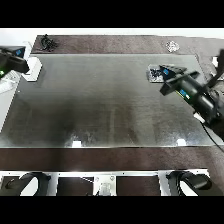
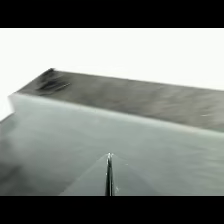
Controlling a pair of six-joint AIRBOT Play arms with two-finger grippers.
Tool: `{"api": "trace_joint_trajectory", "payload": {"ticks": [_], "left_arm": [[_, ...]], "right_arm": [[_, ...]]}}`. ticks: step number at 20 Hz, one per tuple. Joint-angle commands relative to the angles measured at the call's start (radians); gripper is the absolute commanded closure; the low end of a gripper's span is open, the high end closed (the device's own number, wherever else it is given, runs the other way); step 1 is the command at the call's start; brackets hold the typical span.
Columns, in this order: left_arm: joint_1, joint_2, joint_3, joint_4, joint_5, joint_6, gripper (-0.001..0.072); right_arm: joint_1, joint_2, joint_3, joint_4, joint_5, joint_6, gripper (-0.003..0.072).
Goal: Fold the box and place the chain.
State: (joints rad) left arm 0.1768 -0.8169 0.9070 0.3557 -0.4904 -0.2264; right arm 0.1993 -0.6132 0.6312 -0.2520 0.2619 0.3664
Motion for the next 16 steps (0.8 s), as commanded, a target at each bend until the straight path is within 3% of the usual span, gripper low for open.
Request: {"api": "trace_joint_trajectory", "payload": {"ticks": [1,7,12,16], "left_arm": [[-0.107,0.169,-0.148,0.001,0.146,-0.013,0.0697],[-0.184,0.349,-0.369,0.004,0.164,-0.098,0.0696],[-0.184,0.37,-0.573,0.004,0.162,-0.114,0.0696],[-0.184,0.37,-0.668,0.004,0.168,-0.114,0.0691]], "right_arm": [[-0.001,0.19,-0.154,-0.095,-0.109,0.0,0.0685],[-0.001,0.468,-0.384,-0.172,-0.108,0.0,0.0683],[-0.001,0.614,-0.583,-0.171,-0.108,0.0,0.0682],[-0.001,0.625,-0.682,-0.171,-0.108,0.0,0.0682]]}}
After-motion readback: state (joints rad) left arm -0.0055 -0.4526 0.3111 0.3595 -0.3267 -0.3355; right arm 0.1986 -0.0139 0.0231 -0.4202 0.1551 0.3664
